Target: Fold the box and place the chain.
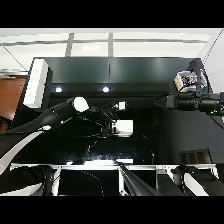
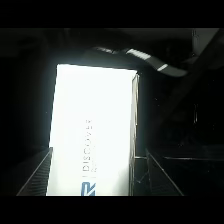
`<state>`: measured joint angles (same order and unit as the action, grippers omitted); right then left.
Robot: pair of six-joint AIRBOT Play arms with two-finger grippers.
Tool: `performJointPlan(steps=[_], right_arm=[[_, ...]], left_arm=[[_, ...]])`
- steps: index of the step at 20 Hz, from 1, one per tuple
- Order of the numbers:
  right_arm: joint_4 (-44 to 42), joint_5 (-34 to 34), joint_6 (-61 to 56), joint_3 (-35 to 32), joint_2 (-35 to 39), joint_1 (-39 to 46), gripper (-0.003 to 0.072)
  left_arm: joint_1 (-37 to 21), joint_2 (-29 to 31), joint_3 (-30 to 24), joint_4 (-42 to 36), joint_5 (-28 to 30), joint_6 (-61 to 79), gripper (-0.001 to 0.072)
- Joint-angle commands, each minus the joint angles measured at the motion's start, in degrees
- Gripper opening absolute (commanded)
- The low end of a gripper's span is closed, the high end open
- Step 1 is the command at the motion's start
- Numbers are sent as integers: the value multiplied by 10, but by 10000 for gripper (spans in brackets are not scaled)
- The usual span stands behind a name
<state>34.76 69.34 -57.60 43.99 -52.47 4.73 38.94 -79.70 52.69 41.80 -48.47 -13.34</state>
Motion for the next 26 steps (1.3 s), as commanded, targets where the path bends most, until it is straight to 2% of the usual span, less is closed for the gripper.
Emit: performJointPlan(steps=[1, 9, 26], right_arm=[[0, -3, 7, 0, 0, 0, 40], [0, -2, 9, 0, 0, 0, 40], [0, -2, 9, 0, 0, 0, 40]], left_arm=[[0, -2, 1, 8, -2, -6, 713], [-1, 1, 29, 8, -16, -7, 714], [1, -9, 28, 47, -30, -41, 714]])
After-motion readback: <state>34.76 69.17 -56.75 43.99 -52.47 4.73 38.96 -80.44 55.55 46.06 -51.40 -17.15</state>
